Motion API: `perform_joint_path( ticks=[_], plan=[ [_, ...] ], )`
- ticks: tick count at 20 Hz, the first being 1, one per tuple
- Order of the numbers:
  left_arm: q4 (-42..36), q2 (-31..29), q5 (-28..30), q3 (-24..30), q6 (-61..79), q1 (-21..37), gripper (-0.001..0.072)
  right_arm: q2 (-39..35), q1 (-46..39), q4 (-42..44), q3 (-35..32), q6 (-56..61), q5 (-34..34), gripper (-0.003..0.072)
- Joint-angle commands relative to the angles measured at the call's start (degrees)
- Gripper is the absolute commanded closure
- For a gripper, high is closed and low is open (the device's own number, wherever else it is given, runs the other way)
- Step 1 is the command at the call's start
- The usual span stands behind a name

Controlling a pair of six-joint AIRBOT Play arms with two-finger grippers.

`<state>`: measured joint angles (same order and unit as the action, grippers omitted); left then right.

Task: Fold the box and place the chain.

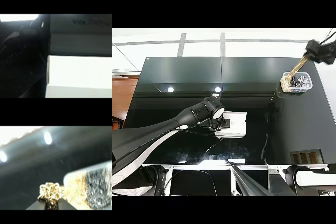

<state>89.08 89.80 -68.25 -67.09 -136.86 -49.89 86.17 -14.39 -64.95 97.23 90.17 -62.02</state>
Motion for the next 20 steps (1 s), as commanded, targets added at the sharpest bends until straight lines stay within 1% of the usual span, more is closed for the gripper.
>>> perform_joint_path(
  ticks=[1,5,10,11,13,16,17,20],
  plan=[
    [0.0,0.02,0.02,-0.02,0.0,0.0,0.0682,-7.48,-1.46,4.39,0.33,-4.02,2.16,0.0683],
    [0.0,0.02,0.02,-0.02,0.0,0.0,0.0682,-13.75,-3.74,11.3,0.72,-8.22,1.9,0.0683],
    [0.0,0.02,0.02,-0.02,0.0,0.0,0.0683,-19.37,-3.82,17.33,0.72,-11.74,0.37,0.0682],
    [0.0,0.02,0.02,-0.02,0.02,0.0,0.0682,-20.15,-3.82,18.62,0.72,-12.48,-1.38,0.0682],
    [0.0,0.02,0.02,-0.02,0.02,0.0,0.0682,-21.38,-3.8,21.94,0.72,-15.26,-7.45,0.0682],
    [0.0,0.02,0.02,-0.02,0.02,0.0,0.0682,-22.73,-3.78,23.04,0.44,-17.2,-17.07,0.0681],
    [0.0,0.02,0.0,-0.02,0.0,0.0,0.0682,-23.69,-3.23,23.19,-0.87,-18.21,-18.91,0.0681],
    [0.0,0.02,0.02,-0.02,0.0,0.0,0.0682,-28.89,0.22,23.52,-9.81,-19.39,-21.53,0.0682]
  ],
)
